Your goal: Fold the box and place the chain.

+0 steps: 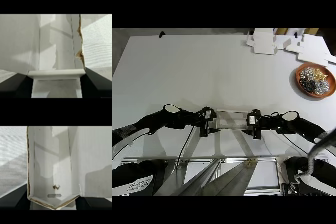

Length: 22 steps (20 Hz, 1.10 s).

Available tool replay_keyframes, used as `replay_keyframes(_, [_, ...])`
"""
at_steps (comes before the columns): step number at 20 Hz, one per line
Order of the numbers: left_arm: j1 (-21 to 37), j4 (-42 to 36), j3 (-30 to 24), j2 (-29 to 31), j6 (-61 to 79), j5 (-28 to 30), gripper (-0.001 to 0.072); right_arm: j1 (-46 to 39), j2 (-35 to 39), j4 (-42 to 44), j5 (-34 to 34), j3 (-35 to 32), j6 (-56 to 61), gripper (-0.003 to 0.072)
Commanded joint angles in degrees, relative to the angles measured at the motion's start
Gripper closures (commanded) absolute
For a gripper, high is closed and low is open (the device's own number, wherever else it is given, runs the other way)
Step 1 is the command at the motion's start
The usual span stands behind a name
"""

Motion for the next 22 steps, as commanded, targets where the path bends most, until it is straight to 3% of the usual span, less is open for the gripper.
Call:
replay_keyframes(1, [-0.02,-0.02,0.04,0.0,-0.09,0.02,0.0558,0.02,0.02,0.02,0.02,0.04,0.02,0.0306])
replay_keyframes(18, [-0.02,0.0,0.04,0.0,-0.11,0.02,0.0558,0.02,0.02,0.02,0.39,0.04,-0.57,0.0309])
replay_keyframes(19, [-0.02,-0.02,0.04,0.0,-0.11,0.02,0.0558,0.02,0.02,0.02,0.33,0.04,-0.55,0.029])
replay_keyframes(21, [-0.02,0.0,0.04,0.0,-0.09,0.02,0.0558,-0.04,0.02,0.02,-0.28,0.04,-0.55,0.0009])
replay_keyframes(22, [-0.02,-0.02,0.04,0.0,-0.09,0.0,0.0558,-0.04,0.09,-0.04,-0.28,0.04,-0.26,-0.0009])
